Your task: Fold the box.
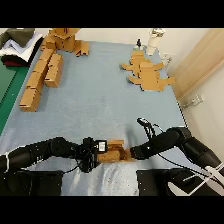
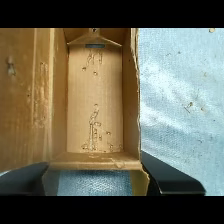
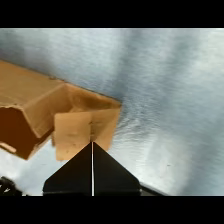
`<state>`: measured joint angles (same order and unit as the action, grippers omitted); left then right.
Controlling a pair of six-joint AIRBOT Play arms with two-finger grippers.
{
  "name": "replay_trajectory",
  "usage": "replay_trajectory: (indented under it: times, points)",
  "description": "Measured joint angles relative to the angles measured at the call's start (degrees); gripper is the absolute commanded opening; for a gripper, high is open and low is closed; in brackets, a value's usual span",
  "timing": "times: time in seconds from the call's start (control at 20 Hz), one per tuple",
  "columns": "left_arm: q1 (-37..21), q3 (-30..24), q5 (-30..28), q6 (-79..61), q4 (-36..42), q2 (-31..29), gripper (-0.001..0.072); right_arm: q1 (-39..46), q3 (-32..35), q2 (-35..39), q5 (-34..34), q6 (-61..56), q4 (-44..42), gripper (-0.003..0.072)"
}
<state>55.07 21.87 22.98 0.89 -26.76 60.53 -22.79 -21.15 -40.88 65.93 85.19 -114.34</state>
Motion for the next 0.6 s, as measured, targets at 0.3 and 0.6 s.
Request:
replay_trajectory:
  times: [0.3, 0.6]
  points:
    - [0.0, 0.0, 0.0, 0.0, 0.0, 0.0, 0.0507, 0.31, 0.02, 0.92, -0.26, -6.27, 9.88, 0.0004]
    - [0.0, 0.0, 0.0, 0.0, 0.0, 0.0, 0.0507, 0.31, 0.44, -2.43, -3.54, -5.16, 6.93, 0.0004]
